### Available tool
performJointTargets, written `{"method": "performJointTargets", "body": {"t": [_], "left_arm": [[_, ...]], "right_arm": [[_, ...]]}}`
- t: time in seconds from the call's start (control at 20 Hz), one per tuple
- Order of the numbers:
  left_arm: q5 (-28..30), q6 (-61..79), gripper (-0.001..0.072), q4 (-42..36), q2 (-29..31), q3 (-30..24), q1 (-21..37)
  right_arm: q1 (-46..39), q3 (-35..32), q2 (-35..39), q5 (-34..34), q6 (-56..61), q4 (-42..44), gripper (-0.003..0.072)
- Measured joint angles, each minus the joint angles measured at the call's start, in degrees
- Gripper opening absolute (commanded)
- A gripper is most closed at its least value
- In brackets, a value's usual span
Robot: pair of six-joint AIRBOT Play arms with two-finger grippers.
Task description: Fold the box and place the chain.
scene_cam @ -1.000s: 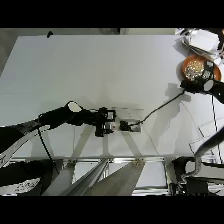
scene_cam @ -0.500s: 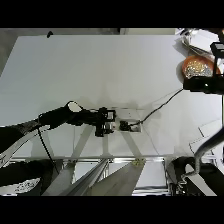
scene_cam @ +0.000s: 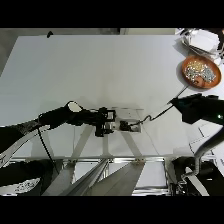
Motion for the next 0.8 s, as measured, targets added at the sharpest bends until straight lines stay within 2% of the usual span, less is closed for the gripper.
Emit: {"method": "performJointTargets", "body": {"t": [0.2,0.4,0.65,0.8], "left_arm": [[0.00,-0.02,0.0210,0.00,0.00,0.00,0.00],[0.00,-0.02,0.0210,0.00,0.00,0.00,0.00],[0.00,-0.02,0.0210,0.00,0.00,0.00,0.00],[0.00,-0.02,0.0210,0.00,0.00,0.00,0.00]], "right_arm": [[6.19,0.00,1.16,-2.67,-0.02,5.51,0.0017],[13.14,0.00,0.98,-9.29,-0.22,7.32,0.0017],[20.31,0.00,-3.04,-19.21,-0.39,6.51,0.0017],[23.78,0.00,-6.69,-22.14,-0.42,5.53,0.0017]]}}
